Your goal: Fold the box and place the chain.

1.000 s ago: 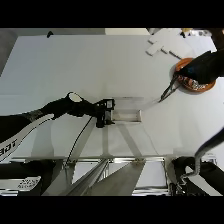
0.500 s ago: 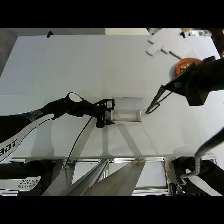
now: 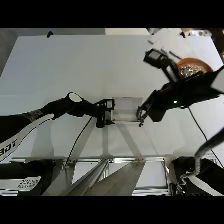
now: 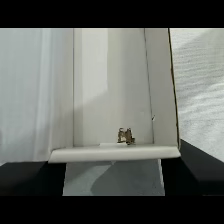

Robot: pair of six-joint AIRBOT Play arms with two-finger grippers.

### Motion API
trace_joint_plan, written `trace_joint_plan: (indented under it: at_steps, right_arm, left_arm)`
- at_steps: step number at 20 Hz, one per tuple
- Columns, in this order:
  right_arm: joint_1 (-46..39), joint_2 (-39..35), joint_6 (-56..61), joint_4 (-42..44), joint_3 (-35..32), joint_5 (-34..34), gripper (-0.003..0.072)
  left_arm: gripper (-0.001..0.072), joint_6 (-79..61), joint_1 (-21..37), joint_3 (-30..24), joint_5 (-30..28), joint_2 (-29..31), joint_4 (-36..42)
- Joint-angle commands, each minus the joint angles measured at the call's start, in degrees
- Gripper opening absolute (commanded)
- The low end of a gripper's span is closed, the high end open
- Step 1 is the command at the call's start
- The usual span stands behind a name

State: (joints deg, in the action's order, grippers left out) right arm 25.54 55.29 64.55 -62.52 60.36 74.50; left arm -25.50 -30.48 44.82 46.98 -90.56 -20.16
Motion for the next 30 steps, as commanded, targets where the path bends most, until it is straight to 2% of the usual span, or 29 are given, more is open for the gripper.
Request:
trace_joint_plan:
  at_steps: [1, 3, 8, 12, 15, 18, 20, 24, 27, 30]
  right_arm:
    - [1.88, 2.58, -1.84, 0.09, -8.15, -13.9, 0.0017]
    - [2.45, 5.73, -1.86, 0.09, -9.51, -17.46, 0.0017]
    - [5.2, 13.33, -1.86, -0.04, -9.66, -19.17, 0.0018]
    - [5.46, 16.15, -1.44, -0.22, -9.68, -19.65, 0.0022]
    - [5.46, 16.2, -1.42, -0.2, -9.68, -19.47, 0.0201]
    - [5.4, 14.62, -0.96, -0.24, -9.66, -18.12, 0.0201]
    - [5.4, 10.91, -0.74, -1.81, -9.64, -17.07, 0.0201]
    - [4.09, 1.27, 7.21, -15.67, -9.64, -15.52, 0.02]
    - [-3.85, -0.57, 11.61, -22.23, -9.66, -13.68, 0.0201]
    - [-13.75, 1.81, 13.22, -22.34, -9.68, -13.79, 0.0201]
  left_arm:
    - [0.0033, 0.0, 0.02, 0.04, 0.0, 0.04, -0.02]
    - [0.0033, 0.0, 0.02, 0.04, -0.02, 0.04, -0.02]
    - [0.0033, 0.0, 0.02, 0.04, 0.0, 0.04, -0.02]
    - [0.0033, 0.0, 0.02, 0.04, 0.0, 0.04, -0.02]
    - [0.0033, -0.02, 0.02, 0.04, 0.0, 0.04, -0.02]
    - [0.0033, 0.0, 0.02, 0.04, 0.0, 0.04, -0.02]
    - [0.0033, -0.02, 0.02, 0.04, 0.0, 0.04, -0.02]
    - [0.0033, 0.0, 0.02, 0.04, 0.0, 0.04, -0.02]
    - [0.0033, 0.0, 0.02, 0.04, -0.02, 0.04, -0.02]
    - [0.0033, -0.02, 0.02, 0.04, 0.0, 0.04, -0.02]
